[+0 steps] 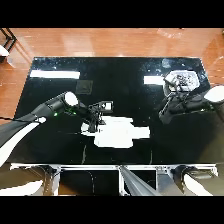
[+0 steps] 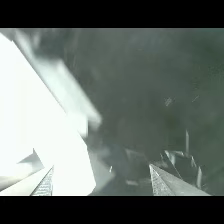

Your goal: Fold the box and place the chain.

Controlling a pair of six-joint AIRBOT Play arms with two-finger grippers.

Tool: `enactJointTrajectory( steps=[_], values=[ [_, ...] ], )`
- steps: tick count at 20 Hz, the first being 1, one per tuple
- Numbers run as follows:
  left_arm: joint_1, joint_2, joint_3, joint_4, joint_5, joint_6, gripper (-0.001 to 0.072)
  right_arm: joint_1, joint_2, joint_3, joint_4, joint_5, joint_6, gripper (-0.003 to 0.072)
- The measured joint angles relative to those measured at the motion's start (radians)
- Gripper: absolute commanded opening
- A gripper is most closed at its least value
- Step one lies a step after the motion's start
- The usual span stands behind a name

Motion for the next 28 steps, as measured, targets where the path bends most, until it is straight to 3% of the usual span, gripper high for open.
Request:
enactJointTrajectory(
  steps=[4,13,28],
  values=[
    [0.003,-0.006,-0.027,-0.005,-0.002,-0.035,0.0014,0.051,0.000,-0.043,-0.079,0.005,-0.019,0.0702],
    [0.004,-0.008,-0.061,-0.032,0.052,-0.050,0.0015,0.128,0.000,-0.095,-0.082,-0.003,-0.054,0.0702],
    [0.004,-0.008,-0.063,-0.032,0.095,-0.052,0.0016,0.370,0.000,-0.270,-0.042,-0.185,-0.255,0.0702]
  ],
)
